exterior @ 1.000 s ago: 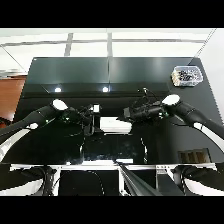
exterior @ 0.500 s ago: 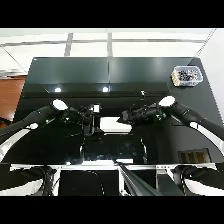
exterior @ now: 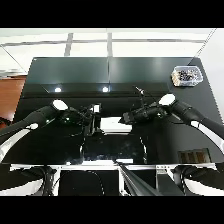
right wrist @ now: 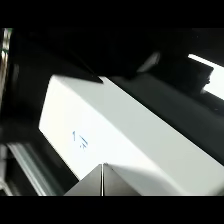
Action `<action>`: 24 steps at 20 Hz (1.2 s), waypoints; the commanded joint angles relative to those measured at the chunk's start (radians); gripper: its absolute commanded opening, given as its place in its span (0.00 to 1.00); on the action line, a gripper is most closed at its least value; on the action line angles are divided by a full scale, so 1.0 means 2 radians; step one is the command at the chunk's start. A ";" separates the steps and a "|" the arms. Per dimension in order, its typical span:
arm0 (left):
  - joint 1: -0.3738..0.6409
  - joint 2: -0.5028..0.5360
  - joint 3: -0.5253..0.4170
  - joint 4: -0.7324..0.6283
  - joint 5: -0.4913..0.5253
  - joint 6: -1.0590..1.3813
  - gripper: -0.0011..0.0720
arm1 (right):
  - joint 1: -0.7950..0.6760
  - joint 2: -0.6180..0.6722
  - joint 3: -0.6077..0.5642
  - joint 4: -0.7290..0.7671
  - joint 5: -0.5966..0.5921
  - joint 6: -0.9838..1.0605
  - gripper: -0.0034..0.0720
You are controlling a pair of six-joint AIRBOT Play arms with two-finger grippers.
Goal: Fold the box and place the chain.
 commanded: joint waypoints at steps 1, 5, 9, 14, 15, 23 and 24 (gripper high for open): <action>0.000 0.000 0.000 0.000 0.000 0.001 0.70 | -0.015 0.027 0.037 0.006 0.074 -0.013 0.07; 0.000 0.000 0.000 0.000 0.000 0.001 0.70 | -0.048 0.077 0.049 -0.068 0.165 0.045 0.07; 0.000 0.006 0.002 0.003 -0.004 -0.005 0.86 | -0.077 0.106 0.049 -0.140 0.178 0.090 0.07; 0.004 0.097 0.012 0.118 -0.025 -0.059 1.00 | -0.191 0.171 0.049 -0.200 0.214 0.112 0.07; 0.003 0.116 0.012 0.111 -0.026 -0.069 1.00 | -0.212 0.178 0.049 -0.200 0.216 0.111 0.07; -0.104 0.017 0.116 0.038 0.025 -0.171 0.99 | -0.247 0.182 0.049 -0.206 0.180 0.111 0.07; -0.105 0.000 0.124 0.037 0.024 -0.173 0.99 | -0.247 0.182 0.049 -0.206 0.182 0.111 0.07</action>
